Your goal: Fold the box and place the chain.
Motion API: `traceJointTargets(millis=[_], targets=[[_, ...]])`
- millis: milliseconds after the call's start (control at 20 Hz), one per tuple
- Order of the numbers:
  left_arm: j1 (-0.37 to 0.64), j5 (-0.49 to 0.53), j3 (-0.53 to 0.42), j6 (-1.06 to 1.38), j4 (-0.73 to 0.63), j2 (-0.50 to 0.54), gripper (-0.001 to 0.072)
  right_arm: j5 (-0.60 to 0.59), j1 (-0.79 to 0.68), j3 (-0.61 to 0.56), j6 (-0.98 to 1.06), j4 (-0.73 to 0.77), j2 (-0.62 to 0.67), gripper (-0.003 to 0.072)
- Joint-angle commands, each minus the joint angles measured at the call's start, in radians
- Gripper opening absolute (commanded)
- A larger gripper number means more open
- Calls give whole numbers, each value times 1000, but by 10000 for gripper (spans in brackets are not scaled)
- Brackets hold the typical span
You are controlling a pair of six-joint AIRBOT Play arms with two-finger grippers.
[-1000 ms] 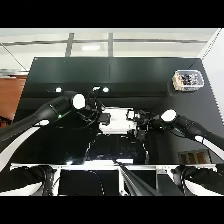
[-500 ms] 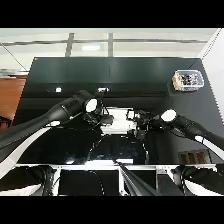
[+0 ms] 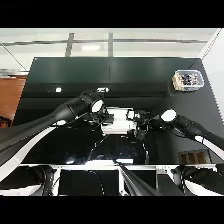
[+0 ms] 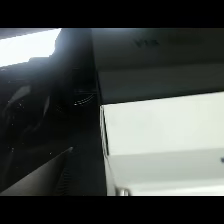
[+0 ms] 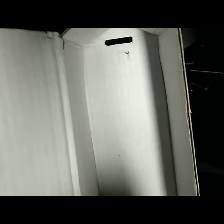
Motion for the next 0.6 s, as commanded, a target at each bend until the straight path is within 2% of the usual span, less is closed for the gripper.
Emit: traceJointTargets(millis=[0, 250, 350, 400, 450, 550], targets=[[-13, -5, 3, -63, 8, -21, 397, 0, 0, 0, 0, 0, 0, 96], [-51, 10, 3, -112, 5, -55, 387, 0, 0, 0, 0, 0, 0, 96], [-51, 10, 5, -112, 5, -55, 259, 0, 0, 0, 0, 0, 0, 96], [-50, 11, 8, -112, 5, -55, 171, 0, 0, 0, 0, 0, 0, 96], [-50, 11, 13, -111, 9, -55, 37, 0, 0, 0, 0, 0, 0, 96], [-50, 19, 18, -111, 6, -56, 30, 0, 0, 0, 0, 0, 0, 96]])
